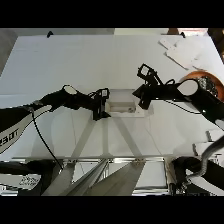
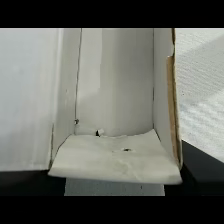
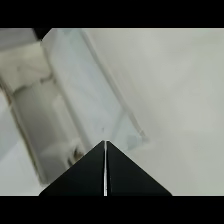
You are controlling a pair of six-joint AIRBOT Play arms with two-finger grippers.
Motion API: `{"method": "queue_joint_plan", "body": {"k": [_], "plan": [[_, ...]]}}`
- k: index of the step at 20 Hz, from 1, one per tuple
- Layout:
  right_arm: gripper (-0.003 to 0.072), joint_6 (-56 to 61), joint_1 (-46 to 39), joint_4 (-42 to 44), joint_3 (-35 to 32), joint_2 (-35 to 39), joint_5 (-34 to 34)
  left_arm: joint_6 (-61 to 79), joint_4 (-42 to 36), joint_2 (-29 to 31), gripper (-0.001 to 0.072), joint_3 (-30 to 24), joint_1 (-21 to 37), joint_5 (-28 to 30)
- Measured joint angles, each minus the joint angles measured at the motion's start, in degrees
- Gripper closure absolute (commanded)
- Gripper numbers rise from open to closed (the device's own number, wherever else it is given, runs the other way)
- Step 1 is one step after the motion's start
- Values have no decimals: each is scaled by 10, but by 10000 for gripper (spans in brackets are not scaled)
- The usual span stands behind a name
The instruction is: Fold the box and place the chain.
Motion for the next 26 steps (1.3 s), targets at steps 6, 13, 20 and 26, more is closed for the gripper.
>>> {"method": "queue_joint_plan", "body": {"k": [6,13,20,26], "plan": [[354,26,0,-155,-7,22,108,0,0,0,372,0,0,0],[348,-148,0,-125,-9,-76,61,0,0,0,372,0,0,0],[535,-280,0,-16,-9,-137,33,0,0,0,372,0,0,0],[564,-298,0,7,-9,-148,35,0,0,0,372,0,0,0]]}}
